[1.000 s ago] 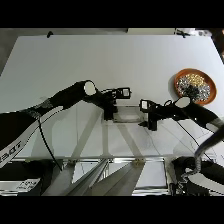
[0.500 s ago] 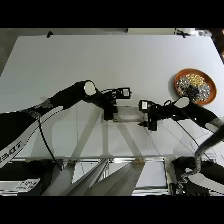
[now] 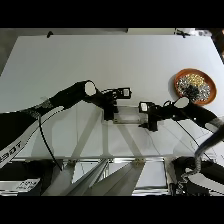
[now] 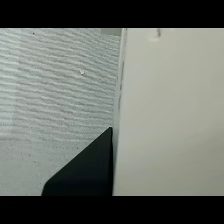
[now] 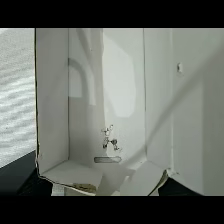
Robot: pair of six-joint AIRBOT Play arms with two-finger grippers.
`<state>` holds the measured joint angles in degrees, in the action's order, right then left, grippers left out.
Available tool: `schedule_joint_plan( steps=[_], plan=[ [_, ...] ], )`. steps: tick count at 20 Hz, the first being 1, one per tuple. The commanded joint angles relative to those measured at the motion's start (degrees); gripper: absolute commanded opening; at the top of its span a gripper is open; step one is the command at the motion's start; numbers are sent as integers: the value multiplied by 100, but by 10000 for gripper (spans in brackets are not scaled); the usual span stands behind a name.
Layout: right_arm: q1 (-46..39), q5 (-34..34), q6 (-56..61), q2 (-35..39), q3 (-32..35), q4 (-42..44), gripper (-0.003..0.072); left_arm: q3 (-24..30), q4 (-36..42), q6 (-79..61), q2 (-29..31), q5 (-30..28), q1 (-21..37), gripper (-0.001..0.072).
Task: Fold the box and place the chain.
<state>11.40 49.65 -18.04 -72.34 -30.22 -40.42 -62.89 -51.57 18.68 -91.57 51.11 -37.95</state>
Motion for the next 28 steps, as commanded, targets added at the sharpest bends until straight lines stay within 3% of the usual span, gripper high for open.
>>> schedule_joint_plan(
  steps=[1, 10, 28],
  plan=[
    [-2, -105, -46, 4, 0, 9, 609, 2, -9, -2, -2, 13, 0, 10],
    [-2, -125, -46, -122, 0, -63, 420, 2, -9, -2, -2, 13, 0, 10],
    [-4, -98, -24, -122, 0, -162, 409, 2, -9, -2, -2, 13, 0, 10]
  ],
)
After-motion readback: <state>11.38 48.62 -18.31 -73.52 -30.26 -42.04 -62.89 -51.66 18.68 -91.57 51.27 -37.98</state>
